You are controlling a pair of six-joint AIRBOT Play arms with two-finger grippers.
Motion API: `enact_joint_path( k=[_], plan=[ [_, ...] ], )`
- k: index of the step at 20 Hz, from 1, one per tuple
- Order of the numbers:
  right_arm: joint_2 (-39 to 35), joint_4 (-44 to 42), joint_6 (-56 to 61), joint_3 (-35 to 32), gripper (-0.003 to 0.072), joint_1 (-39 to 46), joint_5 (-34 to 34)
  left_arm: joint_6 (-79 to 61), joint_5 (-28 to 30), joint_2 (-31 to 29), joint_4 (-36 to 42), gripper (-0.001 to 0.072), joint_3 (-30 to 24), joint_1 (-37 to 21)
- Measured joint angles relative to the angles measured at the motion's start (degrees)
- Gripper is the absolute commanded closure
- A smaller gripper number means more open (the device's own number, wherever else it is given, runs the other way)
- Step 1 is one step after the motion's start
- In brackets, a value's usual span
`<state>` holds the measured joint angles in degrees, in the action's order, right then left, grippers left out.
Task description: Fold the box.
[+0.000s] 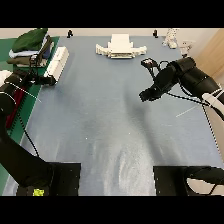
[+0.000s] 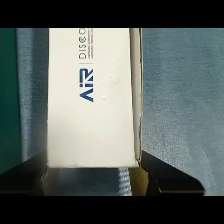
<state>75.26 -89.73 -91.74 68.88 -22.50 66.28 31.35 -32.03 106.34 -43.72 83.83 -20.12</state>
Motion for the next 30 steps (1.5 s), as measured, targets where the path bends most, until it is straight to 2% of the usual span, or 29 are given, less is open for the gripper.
enact_joint_path(
  k=[2,4,10,13,17,20,24,27,30],
  plan=[
    [0.0,0.0,0.02,0.0,0.0666,0.0,0.0,0.09,0.02,0.07,0.09,0.0206,0.07,0.0],
    [0.02,-0.02,0.0,0.0,0.0666,0.0,0.0,0.15,0.02,0.11,0.17,0.0012,0.09,0.0],
    [0.02,0.0,0.0,0.0,0.0666,0.0,0.0,0.17,-0.59,-0.24,0.15,0.0011,0.13,0.0],
    [0.0,-0.02,0.02,0.0,0.0666,0.0,0.02,0.2,-3.37,-2.01,-0.7,0.0011,0.15,-0.81],
    [0.02,0.0,0.0,0.0,0.0666,0.0,0.04,1.68,-12.07,-7.78,-4.0,0.0011,0.15,-3.21],
    [0.0,0.0,0.0,0.0,0.0666,0.0,0.0,5.64,-19.37,-14.14,-8.31,0.0011,0.15,-5.22],
    [0.02,0.0,0.02,0.0,0.0666,0.0,0.02,9.01,-30.23,-22.43,-9.92,0.0012,0.17,-5.73],
    [0.02,0.0,0.02,0.0,0.0666,0.0,0.02,10.12,-40.63,-26.25,-8.09,0.0013,0.17,-3.45],
    [0.02,0.0,0.02,0.0,0.0666,0.0,0.02,12.87,-49.16,-27.69,-6.14,0.0013,-0.33,1.01]
  ],
)
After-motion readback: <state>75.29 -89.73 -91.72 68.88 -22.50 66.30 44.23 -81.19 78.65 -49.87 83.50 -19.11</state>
